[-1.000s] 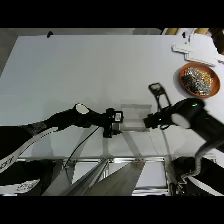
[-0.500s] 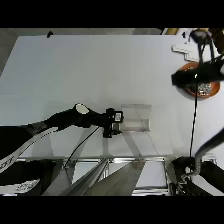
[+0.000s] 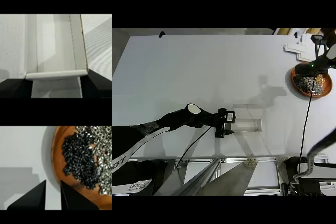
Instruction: Fold the box and place the chain.
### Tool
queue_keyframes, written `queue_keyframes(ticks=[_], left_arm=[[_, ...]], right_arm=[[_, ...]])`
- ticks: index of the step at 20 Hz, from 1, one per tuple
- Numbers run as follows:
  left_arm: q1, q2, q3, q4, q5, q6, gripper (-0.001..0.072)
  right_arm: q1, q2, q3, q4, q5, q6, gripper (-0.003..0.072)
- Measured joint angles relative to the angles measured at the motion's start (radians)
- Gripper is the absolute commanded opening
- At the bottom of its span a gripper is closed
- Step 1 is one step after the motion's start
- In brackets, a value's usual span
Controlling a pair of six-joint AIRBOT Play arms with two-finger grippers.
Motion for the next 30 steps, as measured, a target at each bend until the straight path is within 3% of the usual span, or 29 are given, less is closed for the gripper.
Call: queue_keyframes(ticks=[7,20,21,22,23,30], left_arm=[[0.000,0.000,0.000,0.000,0.000,0.000,0.0274],[0.000,0.000,0.000,0.000,0.000,0.000,0.0274],[0.000,0.000,0.000,0.000,0.000,0.000,0.0274],[0.000,0.000,0.000,0.000,0.000,0.000,0.0274],[0.000,0.000,0.000,0.000,0.000,0.000,0.0274],[0.000,0.000,0.000,0.000,0.000,0.000,0.0274]], right_arm=[[-0.037,-0.167,0.086,-0.014,-0.076,-0.029,0.0171],[-0.040,-0.258,0.113,-0.051,-0.111,-0.003,0.0179],[-0.040,-0.263,0.114,-0.052,-0.114,0.000,0.0165],[-0.040,-0.268,0.114,-0.051,-0.116,0.004,0.0059],[-0.040,-0.273,0.114,-0.053,-0.113,0.006,0.0018],[-0.040,-0.179,0.113,-0.052,-0.069,-0.014,0.0017]])
